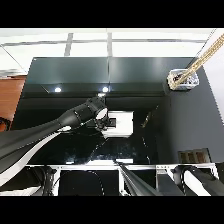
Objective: Fold the box and place the chain.
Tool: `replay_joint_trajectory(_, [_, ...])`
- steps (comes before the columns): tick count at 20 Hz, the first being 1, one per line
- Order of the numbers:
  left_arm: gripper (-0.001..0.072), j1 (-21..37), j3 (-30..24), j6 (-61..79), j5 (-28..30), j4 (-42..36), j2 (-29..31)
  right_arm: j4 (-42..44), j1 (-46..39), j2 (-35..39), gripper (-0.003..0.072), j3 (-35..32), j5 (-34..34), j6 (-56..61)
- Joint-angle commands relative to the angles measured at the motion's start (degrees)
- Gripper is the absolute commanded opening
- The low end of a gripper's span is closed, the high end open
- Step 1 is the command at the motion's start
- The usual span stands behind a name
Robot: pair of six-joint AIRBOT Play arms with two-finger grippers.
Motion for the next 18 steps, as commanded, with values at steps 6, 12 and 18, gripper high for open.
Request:
replay_joint_trajectory(6, [0.0030,0.07,0.02,0.00,-0.37,0.00,-0.02,9.70,9.81,2.10,0.0019,-0.04,10.84,-3.15])
replay_joint_trajectory(12, [0.0030,0.07,0.02,0.00,-0.39,0.00,-0.02,10.67,19.54,2.03,0.0019,-0.17,9.88,-3.10])
replay_joint_trajectory(18, [0.0030,0.07,0.02,0.00,-0.37,0.00,-0.02,11.02,27.47,1.99,0.0019,-2.99,5.14,-2.86])
